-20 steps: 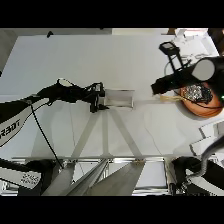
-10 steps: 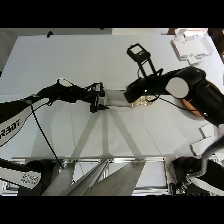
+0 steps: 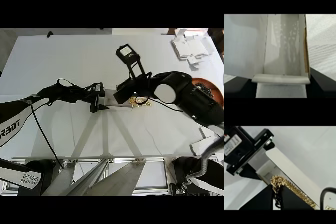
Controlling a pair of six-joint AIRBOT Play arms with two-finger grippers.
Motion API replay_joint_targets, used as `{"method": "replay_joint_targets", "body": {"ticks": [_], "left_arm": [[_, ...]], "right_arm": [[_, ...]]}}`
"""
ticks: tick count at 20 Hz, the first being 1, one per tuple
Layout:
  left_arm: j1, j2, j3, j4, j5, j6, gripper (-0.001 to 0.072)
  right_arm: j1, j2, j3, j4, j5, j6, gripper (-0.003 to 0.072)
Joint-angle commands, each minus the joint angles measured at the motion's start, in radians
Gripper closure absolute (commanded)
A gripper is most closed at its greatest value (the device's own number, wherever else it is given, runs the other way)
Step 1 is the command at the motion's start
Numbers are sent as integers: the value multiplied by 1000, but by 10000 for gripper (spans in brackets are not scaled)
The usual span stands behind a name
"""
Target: Fold the box and place the chain.
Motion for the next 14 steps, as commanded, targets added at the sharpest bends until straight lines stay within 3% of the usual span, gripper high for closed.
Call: {"method": "replay_joint_targets", "body": {"ticks": [1, 14], "left_arm": [[0, 0, 0, 0, 0, 0, 368], [0, 0, 0, 0, 0, 0, 368]], "right_arm": [[3, -74, 1, 0, 41, 0, 676], [2, -154, 1, -15, 23, 1, 673]]}}
